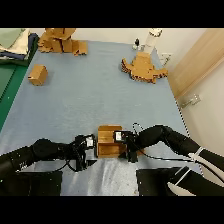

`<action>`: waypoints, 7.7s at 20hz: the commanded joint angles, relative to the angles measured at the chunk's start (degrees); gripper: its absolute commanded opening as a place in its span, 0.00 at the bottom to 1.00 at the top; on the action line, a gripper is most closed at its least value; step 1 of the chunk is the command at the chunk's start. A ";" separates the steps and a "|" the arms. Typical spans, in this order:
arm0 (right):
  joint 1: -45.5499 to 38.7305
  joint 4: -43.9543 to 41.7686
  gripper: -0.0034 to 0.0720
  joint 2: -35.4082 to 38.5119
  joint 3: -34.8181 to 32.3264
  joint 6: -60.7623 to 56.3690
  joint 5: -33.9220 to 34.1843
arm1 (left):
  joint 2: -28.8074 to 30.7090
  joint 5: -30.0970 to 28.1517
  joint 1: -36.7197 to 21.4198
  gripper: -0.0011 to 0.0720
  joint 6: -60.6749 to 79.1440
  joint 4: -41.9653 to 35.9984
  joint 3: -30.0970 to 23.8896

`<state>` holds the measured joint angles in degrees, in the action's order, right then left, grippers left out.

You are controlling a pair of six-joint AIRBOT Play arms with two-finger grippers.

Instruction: Fold the box.

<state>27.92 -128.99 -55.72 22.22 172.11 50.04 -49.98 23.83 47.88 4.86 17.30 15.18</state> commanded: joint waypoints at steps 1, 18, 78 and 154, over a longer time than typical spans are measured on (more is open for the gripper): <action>0.04 0.02 0.70 -0.02 -0.02 0.00 0.00 | -0.98 0.37 -0.48 0.97 7.61 -7.02 -0.59; 0.04 0.02 0.70 -0.02 -0.02 0.00 0.00 | -6.51 -0.85 -0.48 0.97 7.61 -3.93 2.45; 0.04 0.04 0.70 -0.02 -0.02 0.00 0.00 | -13.73 3.39 -0.11 0.97 7.78 0.96 8.33; -1.66 -5.73 0.05 12.76 6.58 -86.99 4.76 | -13.73 2.27 -0.02 0.51 7.76 0.74 8.33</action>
<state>27.00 -132.33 -33.17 26.68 82.21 62.15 -63.75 26.15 47.90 12.60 18.04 23.53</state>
